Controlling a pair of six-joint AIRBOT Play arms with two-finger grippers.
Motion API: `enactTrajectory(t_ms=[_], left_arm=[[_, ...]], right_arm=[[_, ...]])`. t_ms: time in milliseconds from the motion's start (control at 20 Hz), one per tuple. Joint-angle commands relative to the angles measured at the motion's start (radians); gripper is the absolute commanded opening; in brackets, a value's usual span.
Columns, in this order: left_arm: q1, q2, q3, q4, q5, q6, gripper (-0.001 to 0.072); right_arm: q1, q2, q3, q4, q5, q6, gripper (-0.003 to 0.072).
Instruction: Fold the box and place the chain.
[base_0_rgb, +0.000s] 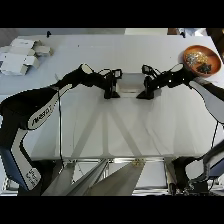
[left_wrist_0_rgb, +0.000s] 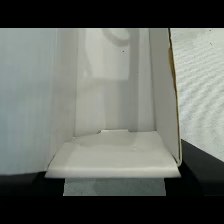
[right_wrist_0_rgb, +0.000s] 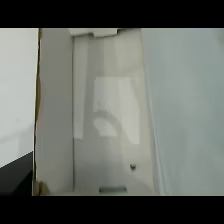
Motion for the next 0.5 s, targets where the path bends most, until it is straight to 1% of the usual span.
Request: enactTrajectory(t_ms=[0, 150, 450], left_arm=[[0.0, 0.0, 0.001, 0.0, 0.0, 0.0, 0.0421], [0.0, 0.0, 0.001, 0.0, 0.0, 0.0, 0.0421], [-0.001, 0.0, 0.001, 0.0, 0.0, 0.0, 0.0421]], right_arm=[[0.001, 0.056, 0.002, 0.013, 0.022, -0.002, 0.0702], [-0.005, 0.11, 0.002, -0.023, 0.0, -0.001, 0.0702], [-0.067, 0.221, 0.002, -0.068, 0.012, 0.056, 0.07]])
